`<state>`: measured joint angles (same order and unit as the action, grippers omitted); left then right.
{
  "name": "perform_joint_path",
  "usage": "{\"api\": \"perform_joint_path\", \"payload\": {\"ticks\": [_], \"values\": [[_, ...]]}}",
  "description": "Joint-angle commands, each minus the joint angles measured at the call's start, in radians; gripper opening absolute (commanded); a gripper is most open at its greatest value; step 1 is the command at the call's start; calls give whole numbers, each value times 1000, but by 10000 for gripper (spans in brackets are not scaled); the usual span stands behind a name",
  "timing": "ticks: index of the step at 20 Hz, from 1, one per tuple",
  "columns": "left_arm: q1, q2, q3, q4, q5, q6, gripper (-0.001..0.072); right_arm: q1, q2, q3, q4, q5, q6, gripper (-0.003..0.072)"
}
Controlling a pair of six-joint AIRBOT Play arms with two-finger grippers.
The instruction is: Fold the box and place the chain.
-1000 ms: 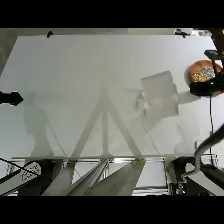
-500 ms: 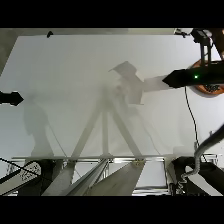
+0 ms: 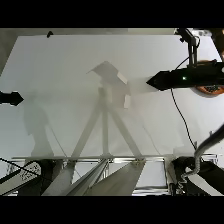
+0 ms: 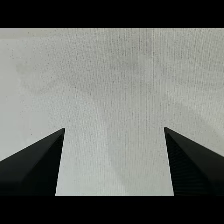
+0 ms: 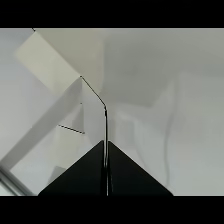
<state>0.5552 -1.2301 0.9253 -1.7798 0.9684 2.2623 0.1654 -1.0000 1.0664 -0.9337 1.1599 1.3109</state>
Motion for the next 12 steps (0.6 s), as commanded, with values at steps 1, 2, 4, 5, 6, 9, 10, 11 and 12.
{"api": "perform_joint_path", "payload": {"ticks": [1, 2, 4, 5, 6, 9, 10, 11, 12], "values": [[1, 1, 0, 0, 1, 0, 701, 3, -10, -34, -117, 64, 78, 9], [1, 1, 0, 0, 1, 0, 701, 3, -17, -58, -137, 82, 81, 9], [1, 1, 0, 0, 0, 0, 701, 3, -35, -111, -174, 73, 95, 10], [1, 1, 0, 0, 0, 0, 701, 3, -47, -129, -212, 49, 115, 10], [1, 1, 0, 0, 0, 0, 701, 3, -59, -139, -266, 16, 147, 11], [1, 1, 0, 0, 0, 0, 701, -21, -78, -140, -442, -79, 268, 11], [1, 1, 0, 0, 1, 0, 701, -40, -79, -140, -473, -84, 278, 11], [1, 1, 0, 0, 0, 0, 701, -62, -78, -140, -483, -72, 275, 11], [1, 1, 0, 0, 0, 0, 701, -78, -78, -140, -482, -53, 253, 11]]}}
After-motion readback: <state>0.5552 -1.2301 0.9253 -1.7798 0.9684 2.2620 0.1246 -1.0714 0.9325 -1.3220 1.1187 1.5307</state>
